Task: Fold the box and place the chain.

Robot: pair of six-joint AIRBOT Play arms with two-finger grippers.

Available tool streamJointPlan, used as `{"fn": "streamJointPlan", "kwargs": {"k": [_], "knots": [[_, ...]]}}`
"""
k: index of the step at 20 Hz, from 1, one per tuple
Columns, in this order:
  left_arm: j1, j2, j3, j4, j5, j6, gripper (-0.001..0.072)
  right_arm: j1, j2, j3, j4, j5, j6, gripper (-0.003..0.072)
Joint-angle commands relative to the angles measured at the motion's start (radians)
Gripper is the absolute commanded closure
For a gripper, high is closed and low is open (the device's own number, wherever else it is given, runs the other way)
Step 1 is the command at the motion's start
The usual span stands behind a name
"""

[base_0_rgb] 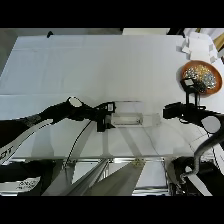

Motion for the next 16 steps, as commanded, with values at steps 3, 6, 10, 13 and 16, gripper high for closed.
{"fn": "streamJointPlan", "kwargs": {"k": [3, 6, 10, 13, 16], "knots": [[0.0, 0.001, 0.0, 0.0, -0.001, 0.0, 0.0505, -0.045, -0.188, 0.0, 0.089, 0.156, 0.069, 0.0668], [0.0, 0.001, 0.0, 0.0, -0.001, 0.0, 0.0505, -0.045, -0.315, 0.0, 0.291, 0.185, -0.074, 0.0668], [0.0, 0.001, 0.0, 0.0, -0.001, 0.0, 0.0505, -0.045, -0.37, 0.0, 0.544, 0.199, -0.229, 0.0668], [0.0, 0.001, 0.0, 0.0, -0.001, 0.0, 0.0505, -0.046, -0.371, 0.0, 0.567, 0.2, -0.255, 0.0668], [0.0, 0.001, 0.0, 0.0, -0.001, 0.0, 0.0505, -0.046, -0.37, 0.0, 0.608, 0.201, -0.292, 0.0667]]}}
